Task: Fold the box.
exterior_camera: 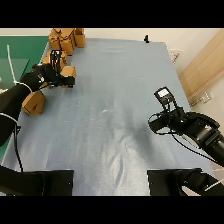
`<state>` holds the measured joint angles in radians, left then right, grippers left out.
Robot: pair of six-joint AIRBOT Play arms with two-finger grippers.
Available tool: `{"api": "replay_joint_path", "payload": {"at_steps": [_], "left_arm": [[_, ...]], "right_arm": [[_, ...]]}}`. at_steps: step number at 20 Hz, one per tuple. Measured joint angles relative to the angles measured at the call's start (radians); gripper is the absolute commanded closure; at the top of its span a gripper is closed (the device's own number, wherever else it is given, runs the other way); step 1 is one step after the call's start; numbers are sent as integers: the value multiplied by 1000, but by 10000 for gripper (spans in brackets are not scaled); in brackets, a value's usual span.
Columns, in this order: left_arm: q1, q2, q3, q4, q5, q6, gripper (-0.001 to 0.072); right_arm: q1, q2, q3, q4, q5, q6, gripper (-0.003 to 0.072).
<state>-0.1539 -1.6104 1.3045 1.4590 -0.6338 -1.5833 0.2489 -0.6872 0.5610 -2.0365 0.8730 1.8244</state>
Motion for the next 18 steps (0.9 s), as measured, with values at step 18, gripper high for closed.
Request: {"api": "replay_joint_path", "payload": {"at_steps": [18], "left_arm": [[52, -82, 0, 148, 71, -145, 399]], "right_arm": [[0, 0, 0, 14, 9, 26, 679]]}}
